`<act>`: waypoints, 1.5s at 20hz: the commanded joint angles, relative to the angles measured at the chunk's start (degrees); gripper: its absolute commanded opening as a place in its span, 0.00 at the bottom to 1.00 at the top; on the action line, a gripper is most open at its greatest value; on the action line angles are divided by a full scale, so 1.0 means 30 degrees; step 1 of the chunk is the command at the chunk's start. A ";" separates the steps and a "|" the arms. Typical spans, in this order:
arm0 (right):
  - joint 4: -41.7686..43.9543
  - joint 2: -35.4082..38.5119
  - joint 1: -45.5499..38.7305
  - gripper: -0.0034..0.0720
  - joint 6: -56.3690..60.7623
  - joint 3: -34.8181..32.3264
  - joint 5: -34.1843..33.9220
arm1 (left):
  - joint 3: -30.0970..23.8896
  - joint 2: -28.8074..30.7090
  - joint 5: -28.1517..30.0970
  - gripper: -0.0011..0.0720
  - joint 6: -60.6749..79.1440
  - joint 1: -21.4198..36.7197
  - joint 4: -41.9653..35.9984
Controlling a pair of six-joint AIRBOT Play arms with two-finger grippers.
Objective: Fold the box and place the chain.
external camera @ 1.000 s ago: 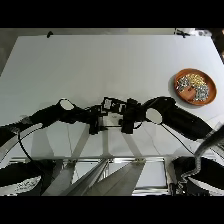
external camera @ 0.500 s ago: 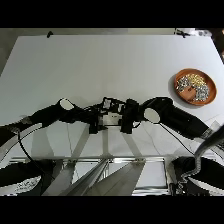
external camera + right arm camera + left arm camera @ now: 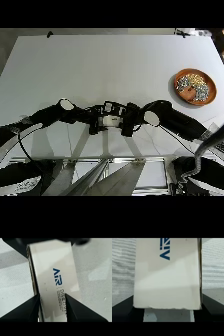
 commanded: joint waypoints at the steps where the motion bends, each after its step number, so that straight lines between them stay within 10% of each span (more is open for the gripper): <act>1: -0.0044 -0.0022 0.0022 0.49 0.0000 -0.0204 0.0233 | 0.0000 0.0007 0.0066 0.47 -0.0051 0.0000 -0.0051; 4: -0.0044 0.0000 0.0015 0.51 -0.0022 -0.0197 -0.0051 | 0.0000 0.0007 0.0066 0.47 -0.0051 0.0000 -0.0051; 12: -0.0044 0.0226 0.0015 0.98 -0.0080 -0.0197 -0.0845 | 0.0000 0.0007 0.0066 0.47 -0.0051 0.0000 -0.0051; 23: 0.0015 0.3024 -0.0007 0.97 0.0022 -0.0197 -0.0124 | 0.0000 0.0007 0.0066 0.47 -0.0051 0.0000 -0.0051; 25: 0.0015 0.4000 -0.0015 0.80 0.0029 -0.0197 0.0852 | 0.0000 0.0007 0.0066 0.47 -0.0051 0.0000 -0.0051; 28: 0.0197 0.4240 -0.0765 0.09 0.1144 -0.0204 0.2157 | 0.0000 0.0007 0.0066 0.47 -0.0051 0.0000 -0.0051; 30: 0.1180 0.4014 -0.1566 0.06 0.2674 -0.0342 0.1749 | 0.0000 0.0007 0.0066 0.47 -0.0051 0.0000 -0.0051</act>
